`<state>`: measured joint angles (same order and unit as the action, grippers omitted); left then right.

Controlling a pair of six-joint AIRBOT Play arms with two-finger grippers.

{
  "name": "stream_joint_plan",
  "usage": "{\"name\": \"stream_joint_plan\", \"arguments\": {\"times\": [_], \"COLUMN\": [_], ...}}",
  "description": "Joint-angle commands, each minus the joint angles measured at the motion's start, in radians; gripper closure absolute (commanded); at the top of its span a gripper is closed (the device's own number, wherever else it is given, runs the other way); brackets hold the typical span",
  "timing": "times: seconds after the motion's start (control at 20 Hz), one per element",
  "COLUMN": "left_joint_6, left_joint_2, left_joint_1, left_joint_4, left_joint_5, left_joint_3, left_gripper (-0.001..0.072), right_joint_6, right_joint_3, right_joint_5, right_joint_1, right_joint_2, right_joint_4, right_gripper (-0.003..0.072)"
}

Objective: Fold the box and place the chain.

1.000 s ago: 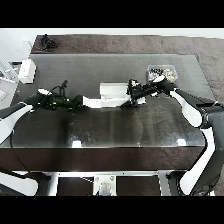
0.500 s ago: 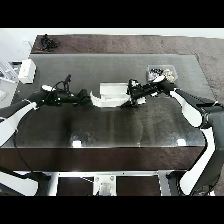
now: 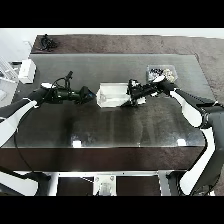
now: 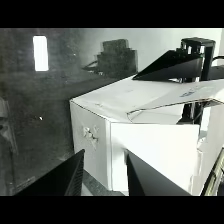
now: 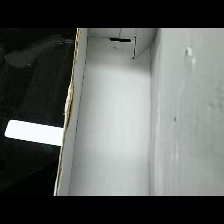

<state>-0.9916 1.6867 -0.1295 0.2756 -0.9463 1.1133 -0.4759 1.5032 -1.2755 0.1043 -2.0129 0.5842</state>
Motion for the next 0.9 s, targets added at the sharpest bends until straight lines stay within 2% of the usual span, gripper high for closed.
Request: {"name": "stream_joint_plan", "arguments": {"times": [0.0, 0.6, 0.85], "left_joint_6": [-0.031, -0.191, -0.377], "left_joint_2": [0.000, 0.000, 0.000], "left_joint_1": [-0.010, -0.103, -0.123], "left_joint_4": [-0.021, -0.022, 0.175], "left_joint_5": [-0.021, 0.081, 0.035], "left_joint_3": [0.002, 0.011, 0.108], "left_gripper": [0.0402, 0.0402, 0.0402], "right_joint_6": [0.000, 0.000, 0.000], "right_joint_3": [0.001, 0.001, 0.001], "right_joint_5": [0.000, -0.001, 0.000], "right_joint_1": [0.000, 0.000, 0.000], "right_joint_2": [0.000, 0.000, 0.000], "right_joint_4": [0.000, 0.000, 0.000], "right_gripper": [0.0189, 0.0189, 0.0189]}}
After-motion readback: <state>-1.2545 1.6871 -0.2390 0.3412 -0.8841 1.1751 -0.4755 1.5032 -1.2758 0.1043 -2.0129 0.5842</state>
